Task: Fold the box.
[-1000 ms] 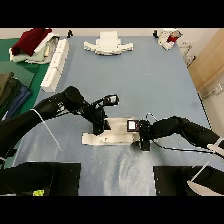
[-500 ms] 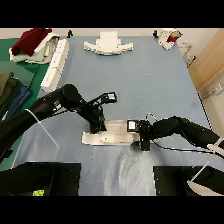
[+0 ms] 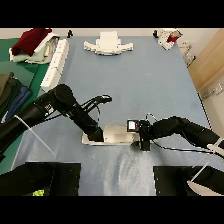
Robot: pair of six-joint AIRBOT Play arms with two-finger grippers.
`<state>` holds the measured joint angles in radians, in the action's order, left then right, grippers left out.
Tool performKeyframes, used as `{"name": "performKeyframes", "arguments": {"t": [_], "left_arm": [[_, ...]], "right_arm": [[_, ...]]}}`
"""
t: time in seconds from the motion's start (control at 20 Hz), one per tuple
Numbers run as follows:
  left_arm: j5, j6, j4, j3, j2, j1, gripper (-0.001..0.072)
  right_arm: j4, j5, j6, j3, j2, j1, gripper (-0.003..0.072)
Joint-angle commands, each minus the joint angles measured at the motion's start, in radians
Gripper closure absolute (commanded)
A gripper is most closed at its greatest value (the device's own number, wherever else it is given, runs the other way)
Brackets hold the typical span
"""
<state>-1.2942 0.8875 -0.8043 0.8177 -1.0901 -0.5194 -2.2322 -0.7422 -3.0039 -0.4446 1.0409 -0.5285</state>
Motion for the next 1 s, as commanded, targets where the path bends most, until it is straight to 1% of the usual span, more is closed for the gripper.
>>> {"name": "performKeyframes", "arguments": {"t": [0.0, 0.15, 0.2, 0.25, 0.35, 0.65, 0.75, 0.95], "left_arm": [[0.168, 0.056, 0.149, -0.02, 0.005, -0.057, 0.0362], [0.399, 0.068, 0.169, -0.011, -0.003, -0.04, 0.0362], [0.446, 0.091, 0.173, -0.011, -0.014, -0.027, 0.0362], [0.465, 0.11, 0.176, -0.011, -0.036, -0.011, 0.0362], [0.46, 0.127, 0.176, -0.012, -0.092, 0.003, 0.0362], [0.479, 0.15, 0.18, -0.012, -0.248, 0.002, 0.0362], [0.481, 0.152, 0.181, -0.011, -0.269, 0.002, 0.0362], [0.478, 0.149, 0.181, 0.004, -0.268, 0.002, 0.0362]], "right_arm": [[-0.001, 0.001, 0.0, -0.001, 0.001, -0.001, 0.0241], [-0.001, 0.001, 0.0, -0.001, 0.001, -0.001, 0.0241], [-0.001, 0.0, 0.0, -0.001, 0.001, -0.001, 0.0241], [-0.001, 0.001, 0.0, -0.001, 0.001, -0.001, 0.0241], [-0.001, 0.001, 0.0, -0.001, 0.001, -0.001, 0.0241], [-0.001, 0.001, 0.0, -0.001, 0.001, -0.001, 0.0241], [-0.001, 0.001, 0.0, -0.001, 0.001, -0.001, 0.0241], [-0.001, 0.001, 0.0, -0.001, 0.001, -0.001, 0.0241]]}}
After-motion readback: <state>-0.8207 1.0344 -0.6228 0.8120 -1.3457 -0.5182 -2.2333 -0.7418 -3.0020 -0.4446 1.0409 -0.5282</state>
